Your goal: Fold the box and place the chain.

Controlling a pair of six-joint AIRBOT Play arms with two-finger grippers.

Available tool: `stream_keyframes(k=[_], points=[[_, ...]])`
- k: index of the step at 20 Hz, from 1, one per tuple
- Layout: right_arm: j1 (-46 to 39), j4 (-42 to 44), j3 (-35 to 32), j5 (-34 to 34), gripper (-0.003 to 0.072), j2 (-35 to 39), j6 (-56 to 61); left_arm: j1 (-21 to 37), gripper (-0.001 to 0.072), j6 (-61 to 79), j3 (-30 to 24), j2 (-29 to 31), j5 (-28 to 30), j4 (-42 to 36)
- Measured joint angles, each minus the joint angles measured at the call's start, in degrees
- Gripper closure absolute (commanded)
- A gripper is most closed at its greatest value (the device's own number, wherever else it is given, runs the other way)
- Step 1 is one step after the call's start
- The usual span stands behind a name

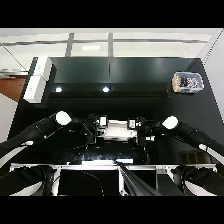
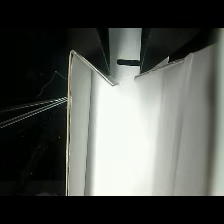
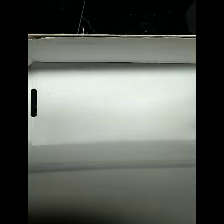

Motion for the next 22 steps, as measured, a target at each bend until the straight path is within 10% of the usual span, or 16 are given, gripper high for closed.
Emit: stream_keyframes(k=[7,11,13,15,19,22], points=[[0.0,0.0,0.0,0.0,0.0156,0.0,0.0,-0.7,0.0543,0.1,0.0,0.0,0.6,-0.1],[0.0,0.0,0.0,0.0,0.0157,0.0,0.1,-0.8,0.0219,-0.2,0.0,0.0,0.9,-0.2],[0.0,0.0,0.0,0.0,0.0156,0.0,0.1,-0.8,0.0509,-0.3,0.0,0.0,0.9,0.0],[0.0,0.0,0.0,-0.1,0.0156,0.0,0.1,-0.8,0.0404,-0.3,0.0,0.0,0.7,-0.1],[0.0,0.1,0.0,-0.1,0.0156,0.0,0.1,-0.7,0.0683,-0.6,0.1,0.3,0.3,0.8],[0.0,0.2,0.0,-0.2,0.0156,0.0,0.2,1.4,0.0679,-7.8,0.7,2.7,-0.5,6.5]])
